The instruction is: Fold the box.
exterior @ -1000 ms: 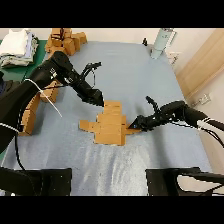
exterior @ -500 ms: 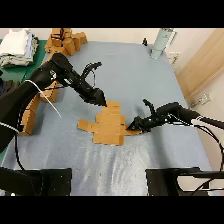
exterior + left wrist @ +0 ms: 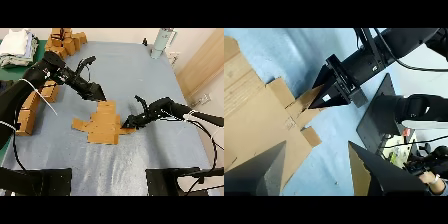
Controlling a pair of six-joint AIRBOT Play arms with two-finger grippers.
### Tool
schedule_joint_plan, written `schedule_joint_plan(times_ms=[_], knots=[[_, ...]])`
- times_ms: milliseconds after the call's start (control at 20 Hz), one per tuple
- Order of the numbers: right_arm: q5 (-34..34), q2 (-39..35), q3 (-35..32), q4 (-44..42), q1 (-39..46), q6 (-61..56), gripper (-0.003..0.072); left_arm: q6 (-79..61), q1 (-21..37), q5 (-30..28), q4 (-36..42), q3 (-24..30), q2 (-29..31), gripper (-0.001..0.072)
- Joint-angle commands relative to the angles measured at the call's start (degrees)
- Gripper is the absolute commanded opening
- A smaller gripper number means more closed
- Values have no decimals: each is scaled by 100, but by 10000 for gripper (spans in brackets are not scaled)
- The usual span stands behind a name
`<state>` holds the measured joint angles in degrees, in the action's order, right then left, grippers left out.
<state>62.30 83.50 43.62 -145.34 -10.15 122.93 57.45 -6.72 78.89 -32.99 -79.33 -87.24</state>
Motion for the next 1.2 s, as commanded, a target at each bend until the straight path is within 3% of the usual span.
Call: schedule_joint_plan(times_ms=[0, 600, 850, 900, 1100, 1150], knots=[[-105, 9, 70, 616, -11, -627, 235, 7, 175, 177, 39, 0, -2, 600], [129, 63, 83, -170, -470, -208, 224, -7, 181, 111, 42, 0, -2, 600], [76, 57, 476, -199, -531, -181, 215, -4, 181, 116, 44, 0, -2, 600], [94, 57, 577, -201, -533, -181, 122, -4, 181, 116, 44, 0, -2, 600], [114, 59, 682, -219, -568, -181, 84, -31, 181, 105, 44, 0, -2, 600], [114, 59, 682, -221, -619, -164, 37, -79, 181, 103, 44, 0, -2, 599]])
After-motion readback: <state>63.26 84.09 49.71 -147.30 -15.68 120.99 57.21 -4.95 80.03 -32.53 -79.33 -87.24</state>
